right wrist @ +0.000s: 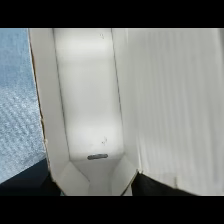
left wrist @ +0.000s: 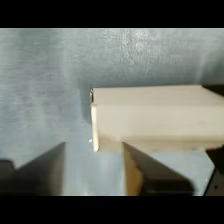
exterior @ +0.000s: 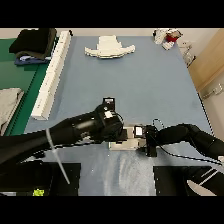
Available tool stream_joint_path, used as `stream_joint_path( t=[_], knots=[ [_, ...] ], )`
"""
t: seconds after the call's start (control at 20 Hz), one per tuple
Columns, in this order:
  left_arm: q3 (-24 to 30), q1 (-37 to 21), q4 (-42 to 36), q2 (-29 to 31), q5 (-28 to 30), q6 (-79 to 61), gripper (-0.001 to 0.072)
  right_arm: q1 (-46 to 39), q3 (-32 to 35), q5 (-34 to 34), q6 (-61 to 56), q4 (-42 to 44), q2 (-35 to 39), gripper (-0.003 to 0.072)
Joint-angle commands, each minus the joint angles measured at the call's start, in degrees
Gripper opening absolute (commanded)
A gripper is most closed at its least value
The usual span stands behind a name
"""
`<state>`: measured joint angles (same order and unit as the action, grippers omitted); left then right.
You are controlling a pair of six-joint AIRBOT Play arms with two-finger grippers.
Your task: Fold the box.
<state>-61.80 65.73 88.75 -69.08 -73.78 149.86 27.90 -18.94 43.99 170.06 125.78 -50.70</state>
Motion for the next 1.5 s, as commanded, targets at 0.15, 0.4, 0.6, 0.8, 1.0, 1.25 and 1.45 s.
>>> stream_joint_path(
  t=[0.15, 0.4, 0.6, 0.8, 1.0, 1.25, 1.45],
  knots=[
    [-0.94, 0.0, 0.28, 7.26, -5.44, -15.56, 0.0012, 0.04, -0.02, 0.0, 0.0, 0.0, 0.04, 0.0515],
    [-0.13, 0.0, 0.68, 7.76, -5.16, -33.88, 0.0012, 0.04, -0.04, 0.0, 0.0, 0.0, 0.04, 0.0516],
    [10.64, -6.99, -0.42, 16.09, -3.02, -47.93, 0.0012, 0.04, -0.02, -0.02, 0.0, 0.0, 0.04, 0.0516],
    [20.65, -19.96, -14.88, 21.38, 4.94, -76.41, 0.0014, 0.04, -0.02, 0.0, 0.0, 0.0, 0.04, 0.0515],
    [25.77, -29.16, -26.67, 20.44, 15.76, -98.97, 0.0695, 0.04, -0.02, 0.0, 0.0, 0.0, 0.04, 0.0515],
    [32.24, -32.5, -38.93, 20.09, 30.86, -124.56, 0.0695, 0.07, -0.02, 0.0, 0.0, 0.0, 0.04, 0.0516],
    [37.13, -32.5, -45.31, 18.64, 32.79, -138.97, 0.0695, 0.07, -0.02, 0.0, 0.0, 0.0, 0.04, 0.0516]
  ],
)
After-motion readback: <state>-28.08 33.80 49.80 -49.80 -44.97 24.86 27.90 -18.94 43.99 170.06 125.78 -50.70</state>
